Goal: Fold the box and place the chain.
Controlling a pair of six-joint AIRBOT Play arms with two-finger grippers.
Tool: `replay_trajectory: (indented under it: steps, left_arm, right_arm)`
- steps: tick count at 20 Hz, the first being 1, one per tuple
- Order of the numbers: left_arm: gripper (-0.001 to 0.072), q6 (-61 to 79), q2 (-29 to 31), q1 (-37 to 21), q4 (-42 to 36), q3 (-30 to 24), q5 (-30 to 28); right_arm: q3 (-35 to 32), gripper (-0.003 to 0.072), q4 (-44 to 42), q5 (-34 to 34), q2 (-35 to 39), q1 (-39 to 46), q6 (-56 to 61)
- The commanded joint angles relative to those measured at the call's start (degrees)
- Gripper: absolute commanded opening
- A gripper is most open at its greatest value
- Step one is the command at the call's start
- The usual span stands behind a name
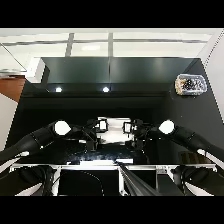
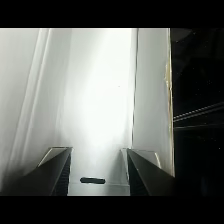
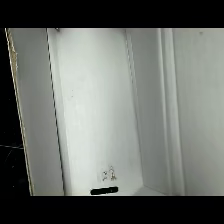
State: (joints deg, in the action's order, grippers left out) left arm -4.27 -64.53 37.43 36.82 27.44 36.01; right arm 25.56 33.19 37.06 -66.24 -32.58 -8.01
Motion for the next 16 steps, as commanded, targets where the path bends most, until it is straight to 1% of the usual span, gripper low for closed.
replay_trajectory:
  steps: [1,2,4,5,6,9,12,14,16]
  left_arm:
    - [0.0433,0.0,0.0,0.0,0.2,0.0,0.0]
    - [0.0312,0.0,0.0,0.0,0.2,0.0,0.1]
    - [0.0268,0.0,0.1,0.0,0.7,0.1,0.2]
    - [0.0108,-0.4,0.7,0.0,2.5,0.2,0.5]
    - [0.0032,-1.6,1.9,0.0,5.3,0.3,0.6]
    - [0.0032,-8.8,7.9,-0.1,13.2,0.3,2.3]
    - [0.0032,-18.3,15.8,-2.1,19.1,0.3,7.8]
    - [0.0031,-24.6,20.4,-5.4,23.1,-0.2,11.5]
    - [0.0032,-33.4,24.3,-10.5,27.0,-1.3,13.2]
  right_arm:
    - [0.0,0.0570,0.0,0.0,0.0,0.0,0.0]
    - [0.0,0.0570,0.0,0.0,0.0,0.0,0.0]
    - [0.0,0.0570,0.0,0.0,0.0,0.0,0.0]
    - [0.0,0.0570,0.1,0.0,0.0,0.0,0.0]
    - [0.0,0.0571,0.1,0.0,0.0,0.0,0.0]
    - [0.0,0.0570,0.0,0.0,0.0,0.0,0.0]
    - [0.0,0.0570,0.1,0.0,0.0,0.0,0.0]
    - [0.0,0.0570,0.0,0.0,0.0,0.0,0.0]
    - [0.0,0.0571,0.1,0.0,0.0,0.0,0.0]
